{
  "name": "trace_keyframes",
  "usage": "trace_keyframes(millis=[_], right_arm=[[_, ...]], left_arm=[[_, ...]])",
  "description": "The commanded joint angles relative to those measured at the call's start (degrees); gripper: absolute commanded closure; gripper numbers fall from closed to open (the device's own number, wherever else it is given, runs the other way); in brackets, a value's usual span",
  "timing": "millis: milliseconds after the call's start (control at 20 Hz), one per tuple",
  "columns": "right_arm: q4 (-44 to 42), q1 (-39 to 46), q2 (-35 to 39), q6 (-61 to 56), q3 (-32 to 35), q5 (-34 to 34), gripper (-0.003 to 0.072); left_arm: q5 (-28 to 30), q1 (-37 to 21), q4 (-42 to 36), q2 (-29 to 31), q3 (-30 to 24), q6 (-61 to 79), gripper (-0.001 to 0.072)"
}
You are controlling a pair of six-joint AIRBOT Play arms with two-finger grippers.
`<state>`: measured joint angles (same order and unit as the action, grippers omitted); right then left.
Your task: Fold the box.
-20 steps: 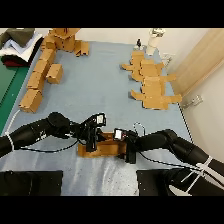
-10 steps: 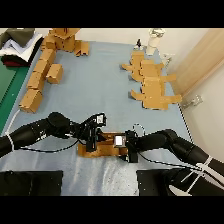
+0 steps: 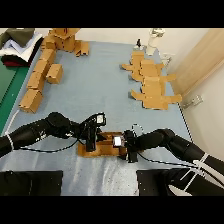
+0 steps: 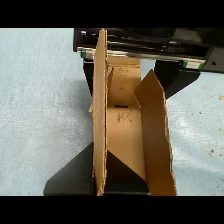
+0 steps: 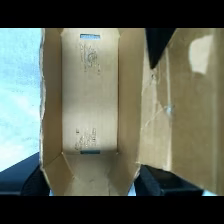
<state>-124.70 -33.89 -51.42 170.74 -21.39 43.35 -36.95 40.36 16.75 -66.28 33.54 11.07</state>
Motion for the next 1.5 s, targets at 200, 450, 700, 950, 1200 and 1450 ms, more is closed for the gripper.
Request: trace_keyframes(millis=[200,450,700,950,1200,1450], right_arm=[[-0.26,-0.02,-1.14,0.33,-0.07,-0.24,0.0069],[-0.15,-0.02,-1.14,0.33,-0.02,0.20,0.0161],[-0.07,-0.17,-1.11,0.28,-0.02,0.15,0.0161],[-0.09,-0.17,-1.11,0.28,-0.02,0.17,0.0161],[-0.07,-0.17,-1.11,0.28,-0.02,0.20,0.0161],[-0.07,-0.17,-1.11,0.28,-0.02,0.22,0.0161]], left_arm=[[-0.07,-0.02,0.00,-0.04,-0.02,0.00,0.0697],[-0.07,-0.02,0.00,-0.04,-0.02,0.02,0.0697],[-0.07,-0.02,0.00,-0.04,-0.02,0.00,0.0697],[-0.07,-0.02,0.00,-0.04,-0.02,0.00,0.0697],[-0.07,-0.02,0.00,-0.04,-0.02,0.00,0.0697],[-0.07,-0.02,-0.04,-0.04,0.09,0.00,0.0697]])
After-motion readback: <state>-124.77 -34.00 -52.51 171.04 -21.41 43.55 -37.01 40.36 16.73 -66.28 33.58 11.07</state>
